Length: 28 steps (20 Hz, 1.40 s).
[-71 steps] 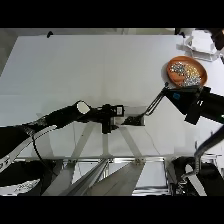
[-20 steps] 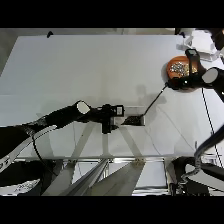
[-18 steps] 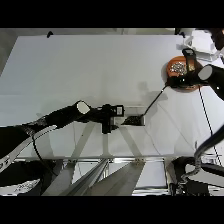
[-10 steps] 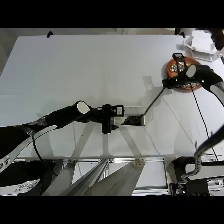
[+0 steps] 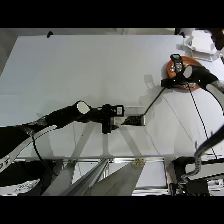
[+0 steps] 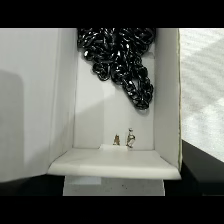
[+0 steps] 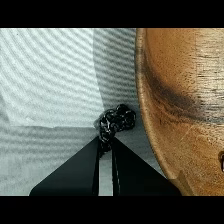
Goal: Fold the box and place the chain.
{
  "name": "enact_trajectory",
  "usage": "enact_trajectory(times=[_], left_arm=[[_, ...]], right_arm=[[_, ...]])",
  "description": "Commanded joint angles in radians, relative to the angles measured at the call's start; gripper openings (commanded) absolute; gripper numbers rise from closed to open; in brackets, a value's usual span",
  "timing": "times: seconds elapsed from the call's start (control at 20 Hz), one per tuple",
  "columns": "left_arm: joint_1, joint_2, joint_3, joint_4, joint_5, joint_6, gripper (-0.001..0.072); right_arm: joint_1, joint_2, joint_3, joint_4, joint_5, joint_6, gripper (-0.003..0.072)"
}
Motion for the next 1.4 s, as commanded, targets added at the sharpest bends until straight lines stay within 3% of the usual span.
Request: enact_trajectory(times=[0.0, 0.25, 0.75, 1.1, 1.35], left_arm=[[0.000, 0.001, 0.000, 0.000, 0.000, 0.000, 0.0205], [0.000, 0.001, 0.000, 0.001, 0.000, 0.000, 0.0205], [0.000, 0.001, 0.000, 0.000, 0.000, 0.000, 0.0205], [0.000, 0.001, 0.000, 0.000, 0.000, 0.000, 0.0205], [0.000, 0.001, 0.000, 0.000, 0.000, 0.000, 0.0205]], right_arm=[[0.001, 0.013, 0.000, 0.002, 0.035, -0.001, 0.0018], [0.001, 0.180, 0.000, 0.004, 0.092, -0.013, 0.0017], [0.087, 0.612, -0.001, 0.286, 0.442, -0.154, 0.0019], [0.194, 0.864, -0.001, 0.303, 0.679, -0.154, 0.0019], [0.195, 1.001, -0.005, 0.364, 0.738, -0.132, 0.0019]])
